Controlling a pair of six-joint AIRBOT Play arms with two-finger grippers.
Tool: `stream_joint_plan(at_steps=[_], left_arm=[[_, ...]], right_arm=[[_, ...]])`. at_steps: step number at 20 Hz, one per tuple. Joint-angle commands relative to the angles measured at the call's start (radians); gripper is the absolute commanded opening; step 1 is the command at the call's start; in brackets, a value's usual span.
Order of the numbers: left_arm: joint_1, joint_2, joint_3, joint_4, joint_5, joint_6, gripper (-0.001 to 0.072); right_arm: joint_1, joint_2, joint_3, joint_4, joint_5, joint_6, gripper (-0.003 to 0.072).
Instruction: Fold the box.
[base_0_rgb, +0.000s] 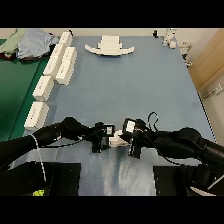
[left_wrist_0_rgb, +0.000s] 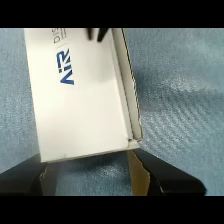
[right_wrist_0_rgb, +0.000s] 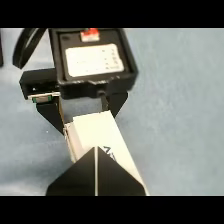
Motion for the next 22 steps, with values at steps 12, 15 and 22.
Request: stream_joint_plan(at_steps=[12,15,22], left_arm=[[0.001,0.000,0.000,0.000,0.000,-0.001,0.0597],[0.001,0.000,0.000,0.000,0.000,0.000,0.0596],[0.001,0.000,0.000,0.000,0.000,0.000,0.0596]], right_arm=[[0.123,-0.061,-0.267,0.185,0.512,0.292,0.0003],[0.153,-0.093,-0.268,0.185,0.536,0.308,0.0003],[0.156,-0.116,-0.268,0.185,0.539,0.309,0.0003]])
